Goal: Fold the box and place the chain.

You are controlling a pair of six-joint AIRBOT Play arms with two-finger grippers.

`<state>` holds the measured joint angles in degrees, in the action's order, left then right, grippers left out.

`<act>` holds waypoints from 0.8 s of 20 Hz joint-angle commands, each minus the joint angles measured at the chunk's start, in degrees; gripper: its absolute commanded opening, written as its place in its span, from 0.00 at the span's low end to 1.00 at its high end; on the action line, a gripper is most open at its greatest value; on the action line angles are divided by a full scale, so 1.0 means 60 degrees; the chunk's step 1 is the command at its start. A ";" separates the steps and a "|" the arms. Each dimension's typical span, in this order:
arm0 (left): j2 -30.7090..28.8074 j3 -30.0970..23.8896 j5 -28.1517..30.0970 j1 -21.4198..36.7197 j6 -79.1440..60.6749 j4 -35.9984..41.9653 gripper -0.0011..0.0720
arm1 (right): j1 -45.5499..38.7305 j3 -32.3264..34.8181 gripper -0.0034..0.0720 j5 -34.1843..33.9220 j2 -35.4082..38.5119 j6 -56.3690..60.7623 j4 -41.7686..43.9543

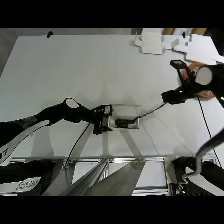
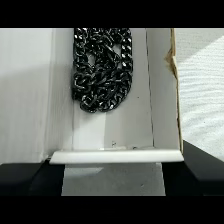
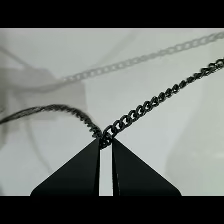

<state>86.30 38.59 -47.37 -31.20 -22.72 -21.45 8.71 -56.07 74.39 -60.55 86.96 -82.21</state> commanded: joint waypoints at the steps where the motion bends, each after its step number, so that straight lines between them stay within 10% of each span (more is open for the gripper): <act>1: -0.0004 0.0000 0.0004 0.0004 0.0000 0.0000 0.20 | 0.0251 0.0004 0.07 0.0543 0.1825 -0.0321 0.1599; 16: -0.0004 0.0000 0.0004 0.0007 0.0000 0.0000 0.20 | 0.5752 0.0004 0.07 -0.2361 0.1847 0.1789 0.1228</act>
